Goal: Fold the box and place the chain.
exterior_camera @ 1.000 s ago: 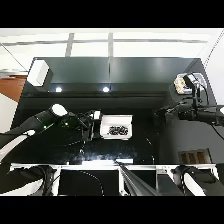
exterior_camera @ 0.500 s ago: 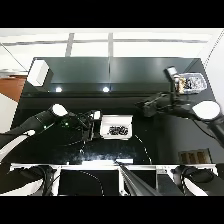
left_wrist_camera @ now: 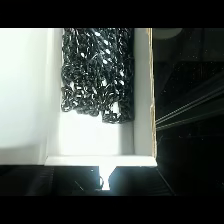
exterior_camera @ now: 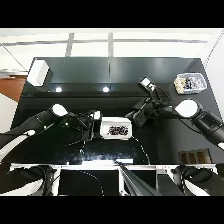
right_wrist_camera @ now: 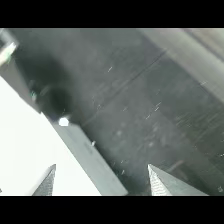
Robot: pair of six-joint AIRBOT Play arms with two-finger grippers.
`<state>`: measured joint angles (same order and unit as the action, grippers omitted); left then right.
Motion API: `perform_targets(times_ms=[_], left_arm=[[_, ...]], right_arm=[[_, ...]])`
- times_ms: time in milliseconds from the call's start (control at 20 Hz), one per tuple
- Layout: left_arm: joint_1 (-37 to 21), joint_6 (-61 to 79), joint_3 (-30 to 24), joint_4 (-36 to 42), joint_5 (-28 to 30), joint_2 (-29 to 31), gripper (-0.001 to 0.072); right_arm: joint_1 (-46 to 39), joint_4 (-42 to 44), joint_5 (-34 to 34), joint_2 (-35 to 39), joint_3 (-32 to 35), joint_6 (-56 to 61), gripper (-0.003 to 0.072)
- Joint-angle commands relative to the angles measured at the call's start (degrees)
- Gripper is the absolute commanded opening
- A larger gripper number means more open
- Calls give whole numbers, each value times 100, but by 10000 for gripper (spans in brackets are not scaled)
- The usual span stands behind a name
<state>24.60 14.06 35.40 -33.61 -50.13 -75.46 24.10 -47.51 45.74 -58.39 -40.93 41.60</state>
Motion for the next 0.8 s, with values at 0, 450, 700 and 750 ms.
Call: perform_targets(times_ms=[0, 450, 700, 750], left_arm=[[2, 2, -2, -2, 7, -4, 478], [2, 0, -2, -2, 9, -4, 478], [2, 0, -2, 0, 9, -4, 479], [4, 0, -2, 0, 9, -4, 478]], right_arm=[[20, -374, 507, -37, -7, -164, 705], [378, -271, 957, -39, -7, -1392, 705], [496, -376, 986, -46, -7, -1443, 706], [494, -378, 1025, -46, -7, -1445, 705]])
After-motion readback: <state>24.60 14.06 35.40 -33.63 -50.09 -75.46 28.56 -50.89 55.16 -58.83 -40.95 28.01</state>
